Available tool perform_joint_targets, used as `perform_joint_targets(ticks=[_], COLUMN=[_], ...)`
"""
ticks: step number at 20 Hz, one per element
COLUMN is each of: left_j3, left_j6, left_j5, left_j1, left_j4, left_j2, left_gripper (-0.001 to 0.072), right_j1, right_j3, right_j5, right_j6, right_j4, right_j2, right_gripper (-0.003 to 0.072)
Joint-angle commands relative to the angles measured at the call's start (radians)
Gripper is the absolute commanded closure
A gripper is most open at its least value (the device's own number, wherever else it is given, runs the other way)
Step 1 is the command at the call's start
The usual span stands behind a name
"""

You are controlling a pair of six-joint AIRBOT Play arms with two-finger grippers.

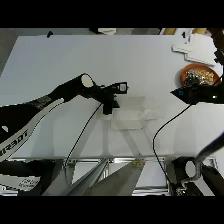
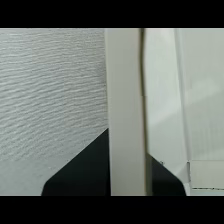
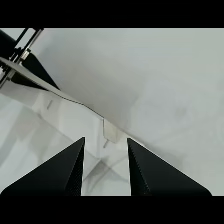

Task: Fold the box and place the chain.

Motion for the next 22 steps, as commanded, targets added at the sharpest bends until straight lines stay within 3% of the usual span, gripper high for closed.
perform_joint_targets(ticks=[1, 20, 21, 22], left_j3=[-0.017, -0.017, -0.017, -0.017], left_j6=[-0.003, 0.011, 0.011, 0.011], left_j5=[-0.011, 0.007, 0.007, 0.006], left_j1=[-0.001, -0.001, -0.001, -0.001], left_j4=[0.012, 0.016, 0.016, 0.016], left_j2=[0.003, 0.003, 0.003, 0.003], left_gripper=[0.0708, 0.07, 0.07, 0.07], right_j1=[0.001, 0.04, 0.072, 0.112], right_j3=[0.001, 0.001, 0.001, 0.001], right_j5=[0.0, -0.009, -0.011, -0.014], right_j6=[0.0, 0.0, -0.001, -0.001], right_j4=[0.0, -0.004, -0.006, -0.017], right_j2=[0.001, 0.0, -0.002, -0.004], right_gripper=[0.0393, 0.0396, 0.045, 0.0665])
